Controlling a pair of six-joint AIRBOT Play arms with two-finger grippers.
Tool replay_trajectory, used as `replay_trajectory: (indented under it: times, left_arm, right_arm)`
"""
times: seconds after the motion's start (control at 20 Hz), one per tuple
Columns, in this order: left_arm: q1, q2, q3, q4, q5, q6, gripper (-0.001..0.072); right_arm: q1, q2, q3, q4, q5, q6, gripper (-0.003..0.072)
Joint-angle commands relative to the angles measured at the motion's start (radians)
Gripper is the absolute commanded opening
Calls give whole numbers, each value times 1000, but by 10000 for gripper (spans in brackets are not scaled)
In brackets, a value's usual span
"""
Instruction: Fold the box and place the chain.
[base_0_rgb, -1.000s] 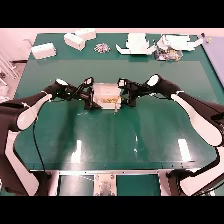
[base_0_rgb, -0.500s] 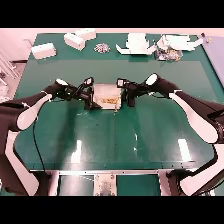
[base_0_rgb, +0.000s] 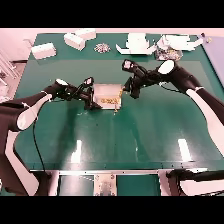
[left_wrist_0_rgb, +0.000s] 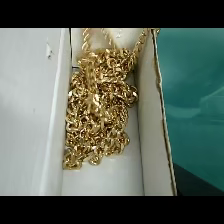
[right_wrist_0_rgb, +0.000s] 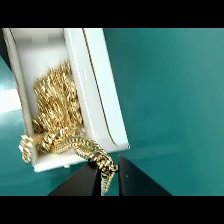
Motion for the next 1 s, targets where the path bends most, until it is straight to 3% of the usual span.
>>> replay_trajectory:
  times: [0.0, 0.15, 0.35, 0.4, 0.5, 0.6, 0.7, 0.8, 0.85, 0.95]
  left_arm:
    - [1, 1, 0, 0, 0, 0, 630]
    - [1, 1, 0, 0, 0, 0, 631]
    - [1, 1, 0, 0, 0, 0, 630]
    - [1, 1, 0, 0, 0, 0, 630]
    - [1, 1, 0, 0, 0, 0, 630]
    - [1, 1, 0, 0, 0, 0, 630]
    - [1, 1, 0, 0, 0, 0, 630]
    - [1, 1, 0, 0, 0, 0, 630]
    - [1, 1, 0, 0, 0, 0, 630]
    - [1, 1, 0, 0, -1, 0, 630]
  right_arm:
    - [58, 87, 1, 5, 31, 49, 1]
    - [98, 68, -8, 15, -10, 46, 0]
    - [101, -54, -7, 28, -99, 41, 1]
    - [101, -79, -7, 30, -93, 41, 76]
    - [100, -96, -8, 29, -86, 50, 540]
    - [89, -87, -7, 23, -69, 78, 542]
    - [69, -62, -7, 22, 49, 135, 531]
    - [45, -44, -7, 22, 200, 198, 443]
    - [35, -42, -8, 22, 253, 233, 442]
    - [31, -40, -10, 23, 242, 240, 444]
